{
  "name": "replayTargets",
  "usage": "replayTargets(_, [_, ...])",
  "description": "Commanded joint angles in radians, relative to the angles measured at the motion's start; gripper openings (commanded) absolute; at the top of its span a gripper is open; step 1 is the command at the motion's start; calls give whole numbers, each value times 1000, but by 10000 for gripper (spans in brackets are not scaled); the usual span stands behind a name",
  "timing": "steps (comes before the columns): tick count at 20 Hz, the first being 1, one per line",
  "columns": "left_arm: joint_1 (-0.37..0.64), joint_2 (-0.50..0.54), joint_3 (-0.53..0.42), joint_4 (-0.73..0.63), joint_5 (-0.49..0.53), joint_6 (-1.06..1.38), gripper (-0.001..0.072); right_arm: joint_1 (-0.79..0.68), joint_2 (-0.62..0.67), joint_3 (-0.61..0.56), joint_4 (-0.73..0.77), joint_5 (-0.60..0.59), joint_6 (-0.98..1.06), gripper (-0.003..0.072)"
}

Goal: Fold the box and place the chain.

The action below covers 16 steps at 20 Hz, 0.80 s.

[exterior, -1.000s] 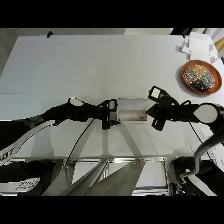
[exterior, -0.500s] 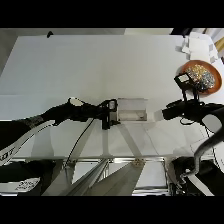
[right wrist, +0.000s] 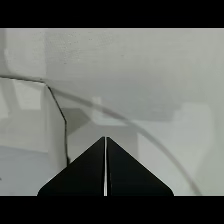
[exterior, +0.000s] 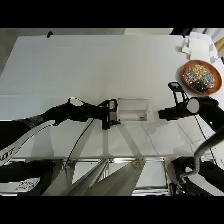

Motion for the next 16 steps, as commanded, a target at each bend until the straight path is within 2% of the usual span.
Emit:
replayTargets(1, [0, -1, 1, 0, 0, 0, 31, -9, -58, 0, 210, -24, -149, 14])
replayTargets(4, [0, -1, 1, 0, 0, 0, 31, -8, -58, 0, 263, -24, -177, 14])
replayTargets(8, [0, -1, 1, 0, 0, 0, 31, -8, -51, 0, 405, 5, -268, 14])
replayTargets(16, [0, -1, 1, 0, 0, 0, 31, -8, 71, 0, 414, 7, -271, 16])
